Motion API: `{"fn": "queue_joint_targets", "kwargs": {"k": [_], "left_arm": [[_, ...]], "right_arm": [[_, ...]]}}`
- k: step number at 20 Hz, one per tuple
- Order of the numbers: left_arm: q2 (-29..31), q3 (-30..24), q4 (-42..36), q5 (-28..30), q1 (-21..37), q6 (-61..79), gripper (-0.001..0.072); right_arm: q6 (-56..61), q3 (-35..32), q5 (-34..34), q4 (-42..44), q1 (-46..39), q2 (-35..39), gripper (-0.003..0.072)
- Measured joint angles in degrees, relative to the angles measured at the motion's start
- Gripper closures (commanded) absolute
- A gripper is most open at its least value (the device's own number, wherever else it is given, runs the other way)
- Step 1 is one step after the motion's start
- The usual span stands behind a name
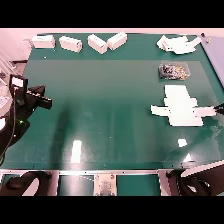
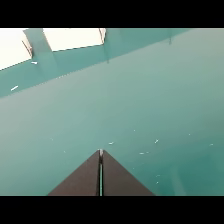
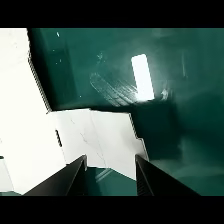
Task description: Fold the box and place the chain.
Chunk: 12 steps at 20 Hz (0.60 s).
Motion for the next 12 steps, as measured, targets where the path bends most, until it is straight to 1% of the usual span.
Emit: {"fn": "queue_joint_targets", "kwargs": {"k": [6, 12], "left_arm": [[0.00, 0.00, 0.00, 0.00, -0.02, 0.00, 0.0689], [0.00, 0.00, 0.00, 0.00, -0.02, 0.00, 0.0689]], "right_arm": [[-0.11, -0.59, 1.22, -0.28, 1.70, -1.11, 0.0317], [-0.50, 1.62, 0.83, -0.31, 1.86, -0.22, 0.0317]]}}
